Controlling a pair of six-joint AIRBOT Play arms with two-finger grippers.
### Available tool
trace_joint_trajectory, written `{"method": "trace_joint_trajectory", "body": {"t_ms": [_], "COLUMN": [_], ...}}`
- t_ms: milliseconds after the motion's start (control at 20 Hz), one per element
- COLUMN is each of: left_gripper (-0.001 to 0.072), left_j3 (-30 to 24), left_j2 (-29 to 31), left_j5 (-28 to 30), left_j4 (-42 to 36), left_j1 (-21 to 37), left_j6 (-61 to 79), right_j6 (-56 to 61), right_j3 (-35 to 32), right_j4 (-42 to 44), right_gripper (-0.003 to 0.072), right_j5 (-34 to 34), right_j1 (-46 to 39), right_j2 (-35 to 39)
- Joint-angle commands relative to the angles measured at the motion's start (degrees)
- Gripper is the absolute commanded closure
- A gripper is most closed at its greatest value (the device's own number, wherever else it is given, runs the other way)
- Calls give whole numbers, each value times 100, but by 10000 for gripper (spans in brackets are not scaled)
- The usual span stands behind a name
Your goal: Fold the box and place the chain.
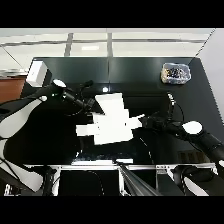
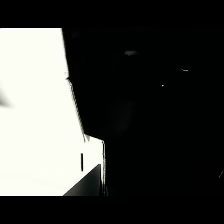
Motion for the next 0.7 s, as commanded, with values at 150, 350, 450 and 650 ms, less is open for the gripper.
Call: {"method": "trace_joint_trajectory", "body": {"t_ms": [150,350,450,650], "left_gripper": [461,685,685,689], "left_j3": [1062,1307,1456,1687], "left_j2": [-745,-763,-763,-531], "left_j5": [-1591,-1423,-1338,-1178], "left_j4": [748,868,868,1196], "left_j1": [-205,-328,-354,-358], "left_j6": [514,833,887,684], "right_j6": [15,13,4,-92], "right_j3": [-2,-2,9,944], "right_j4": [-4,-15,-72,-1853], "right_gripper": [673,672,290,-12], "right_j5": [35,22,-7,1073], "right_j1": [7,7,2,-575], "right_j2": [2,2,2,105]}}
